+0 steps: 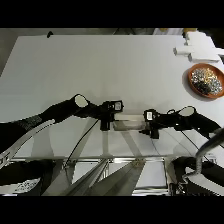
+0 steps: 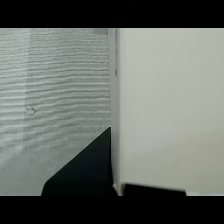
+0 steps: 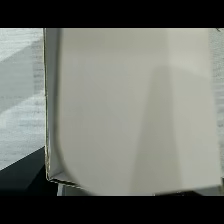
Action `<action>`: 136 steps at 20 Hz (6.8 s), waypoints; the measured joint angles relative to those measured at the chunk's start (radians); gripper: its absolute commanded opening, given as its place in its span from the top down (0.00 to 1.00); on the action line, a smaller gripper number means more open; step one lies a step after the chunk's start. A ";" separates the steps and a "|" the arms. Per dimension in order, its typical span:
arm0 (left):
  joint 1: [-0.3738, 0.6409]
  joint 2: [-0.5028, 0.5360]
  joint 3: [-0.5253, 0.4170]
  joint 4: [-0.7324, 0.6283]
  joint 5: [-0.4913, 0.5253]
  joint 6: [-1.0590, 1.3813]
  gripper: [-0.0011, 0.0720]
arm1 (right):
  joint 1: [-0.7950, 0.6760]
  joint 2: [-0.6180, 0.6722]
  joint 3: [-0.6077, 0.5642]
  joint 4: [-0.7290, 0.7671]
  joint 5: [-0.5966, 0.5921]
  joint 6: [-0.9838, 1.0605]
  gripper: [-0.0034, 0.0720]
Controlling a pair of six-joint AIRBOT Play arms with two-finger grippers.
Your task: Fold the box and place the chain.
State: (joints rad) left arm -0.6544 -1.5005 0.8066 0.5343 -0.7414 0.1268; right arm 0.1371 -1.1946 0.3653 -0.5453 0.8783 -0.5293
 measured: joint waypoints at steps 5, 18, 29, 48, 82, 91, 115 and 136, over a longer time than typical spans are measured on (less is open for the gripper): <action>0.000 0.000 0.000 0.000 0.000 0.000 0.97 | 0.000 0.000 0.000 0.000 0.001 0.005 0.41; 0.000 0.000 0.000 0.011 0.001 0.000 0.69 | 0.000 0.000 0.000 0.000 0.001 0.008 0.41; 0.104 0.175 0.000 0.139 -0.035 -0.150 0.74 | 0.000 0.000 0.000 0.000 0.001 0.008 0.41; -0.236 0.255 0.000 0.240 0.323 -0.554 0.98 | 0.000 0.000 0.000 0.000 0.001 0.008 0.41; 0.006 0.309 -0.209 0.350 0.006 -0.297 0.74 | 0.000 0.000 -0.001 -0.001 0.000 0.007 0.41; 0.011 0.261 -0.225 0.255 0.133 -0.044 0.42 | 0.000 0.000 -0.001 0.000 0.000 0.007 0.41; -0.008 0.218 -0.225 -0.093 0.116 0.230 0.65 | 0.000 0.000 -0.001 0.000 0.001 0.007 0.41; -0.085 0.175 -0.225 -0.288 0.183 0.326 0.65 | 0.000 0.000 -0.001 0.000 0.001 0.007 0.41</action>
State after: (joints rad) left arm -0.7399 -1.3258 0.5812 0.2462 -0.5587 0.4526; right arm 0.1371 -1.1950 0.3645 -0.5457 0.8795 -0.5220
